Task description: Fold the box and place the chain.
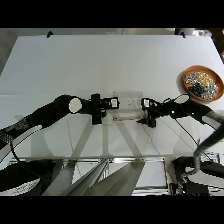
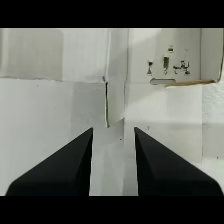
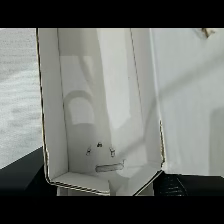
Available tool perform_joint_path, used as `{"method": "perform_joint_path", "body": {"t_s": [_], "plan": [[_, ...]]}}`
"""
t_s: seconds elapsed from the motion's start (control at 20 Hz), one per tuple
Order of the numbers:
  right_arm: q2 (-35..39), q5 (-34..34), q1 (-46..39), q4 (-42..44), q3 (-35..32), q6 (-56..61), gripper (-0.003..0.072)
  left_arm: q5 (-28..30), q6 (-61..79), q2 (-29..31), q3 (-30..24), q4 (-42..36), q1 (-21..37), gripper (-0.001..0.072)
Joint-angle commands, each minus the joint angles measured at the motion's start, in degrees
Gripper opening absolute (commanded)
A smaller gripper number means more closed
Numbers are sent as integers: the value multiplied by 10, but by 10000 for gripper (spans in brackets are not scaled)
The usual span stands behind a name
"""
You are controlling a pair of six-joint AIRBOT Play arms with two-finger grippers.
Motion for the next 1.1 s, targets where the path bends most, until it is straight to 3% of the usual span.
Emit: {"method": "perform_joint_path", "body": {"t_s": [0.0, 0.7, 0.8, 1.05], "plan": [[0, 0, 0, 0, 0, 0, 407, -8, 20, -9, 0, -8, -5, 292], [0, 0, 0, 0, 0, 0, 407, -9, 64, -16, 0, -35, -18, 267], [0, 0, 0, 0, 0, 0, 407, -1, 64, -7, 0, -35, -18, 169], [0, 0, 0, 0, 0, 0, 407, -6, 64, -2, 0, -47, -18, 171]]}}
